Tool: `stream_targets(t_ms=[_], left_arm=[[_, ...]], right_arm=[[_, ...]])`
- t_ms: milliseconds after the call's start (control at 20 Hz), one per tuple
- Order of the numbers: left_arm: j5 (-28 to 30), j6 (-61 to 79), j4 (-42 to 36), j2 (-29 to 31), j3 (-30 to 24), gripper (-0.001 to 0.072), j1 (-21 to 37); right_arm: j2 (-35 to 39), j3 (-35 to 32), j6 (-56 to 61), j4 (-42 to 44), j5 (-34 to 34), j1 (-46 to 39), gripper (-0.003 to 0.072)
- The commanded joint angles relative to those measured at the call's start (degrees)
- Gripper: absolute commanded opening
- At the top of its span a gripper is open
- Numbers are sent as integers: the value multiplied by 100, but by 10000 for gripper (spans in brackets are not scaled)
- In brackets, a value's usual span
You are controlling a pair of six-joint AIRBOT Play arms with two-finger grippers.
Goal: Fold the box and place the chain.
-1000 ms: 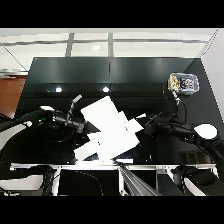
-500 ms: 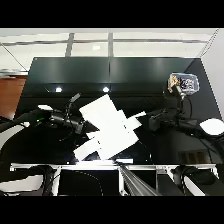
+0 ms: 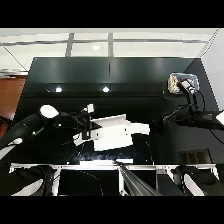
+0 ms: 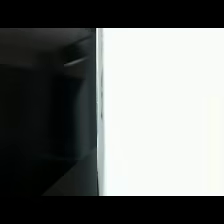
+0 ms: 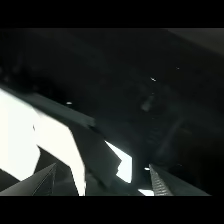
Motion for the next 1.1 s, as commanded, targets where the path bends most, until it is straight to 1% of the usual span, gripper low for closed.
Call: stream_targets(t_ms=[0, 100, 250, 350, 400, 500, 650, 750, 950, 1050], left_arm=[[994, 214, 273, -81, -2, 26, -509], [994, 216, 240, -328, 0, 26, -629], [992, 243, 249, -555, 0, 26, -664], [975, 254, 212, -634, 0, 27, -667], [885, 389, 92, -643, 0, 27, -680], [723, 595, 98, -651, 0, 27, -734], [822, 595, 101, -737, 0, 27, -723], [826, 595, 101, -817, 0, 27, -723], [835, 595, 103, -826, 13, 27, -723], [837, 595, 101, -826, 13, 27, -723]], right_arm=[[-4, -52, -905, -330, 96, 0, 678], [-4, -216, -1191, -350, 17, 162, 678], [-7, -553, -1196, -308, -315, 662, 678], [-7, -857, -1434, -308, -584, 1069, 678], [-7, -1001, -1635, -308, -710, 1272, 677], [-7, -1259, -1980, -313, -988, 1679, 678], [-7, -1473, -2413, -313, -1355, 2135, 678], [-33, -1480, -2417, -313, -1327, 2214, 678], [-118, -1486, -2721, -201, -874, 2216, 678], [-225, -1510, -2898, 17, -925, 2312, 677]])
